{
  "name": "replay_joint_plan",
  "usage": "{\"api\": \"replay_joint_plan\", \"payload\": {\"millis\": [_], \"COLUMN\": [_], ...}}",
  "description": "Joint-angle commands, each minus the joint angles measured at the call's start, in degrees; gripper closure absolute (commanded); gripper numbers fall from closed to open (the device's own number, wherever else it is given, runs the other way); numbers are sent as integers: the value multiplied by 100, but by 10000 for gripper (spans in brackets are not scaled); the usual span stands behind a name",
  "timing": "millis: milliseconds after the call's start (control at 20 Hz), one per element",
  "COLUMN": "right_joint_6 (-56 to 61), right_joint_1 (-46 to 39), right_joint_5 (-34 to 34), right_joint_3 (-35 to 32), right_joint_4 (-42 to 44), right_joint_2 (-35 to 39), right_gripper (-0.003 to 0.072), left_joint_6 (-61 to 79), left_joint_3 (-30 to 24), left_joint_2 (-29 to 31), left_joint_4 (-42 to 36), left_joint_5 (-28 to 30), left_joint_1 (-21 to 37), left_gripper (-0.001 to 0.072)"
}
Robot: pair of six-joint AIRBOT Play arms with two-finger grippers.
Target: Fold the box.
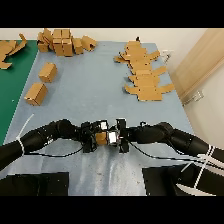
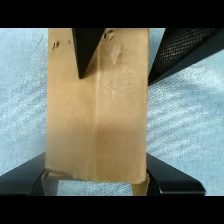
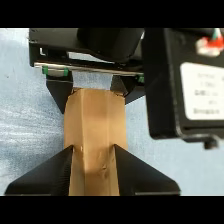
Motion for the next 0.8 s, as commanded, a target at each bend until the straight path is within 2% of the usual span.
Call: {"api": "replay_joint_plan", "payload": {"millis": [0, 300, 400, 450, 500, 650, 750], "right_joint_6": [0, 0, 0, 0, 0, 0, 2], "right_joint_1": [0, 0, 0, 0, 0, 0, 0], "right_joint_5": [-31, -70, -70, -68, -68, -81, -195], "right_joint_3": [105, 120, 118, 120, 120, 118, 118], "right_joint_4": [-50, -35, -37, -37, -39, -35, -24], "right_joint_2": [0, 177, 181, 181, 177, 155, 118], "right_gripper": [285, 286, 414, 421, 478, 527, 527], "left_joint_6": [13, 13, 13, 11, 13, 13, 11], "left_joint_3": [7, 7, 7, 7, 7, 7, 7], "left_joint_2": [4, 4, 4, 4, 4, 4, 4], "left_joint_4": [4, 4, 4, 4, 4, 4, 7], "left_joint_5": [-4, -4, -2, -2, -2, -2, -4], "left_joint_1": [2, 2, 2, 2, 2, 2, 2], "left_gripper": [198, 199, 199, 199, 199, 198, 199]}}
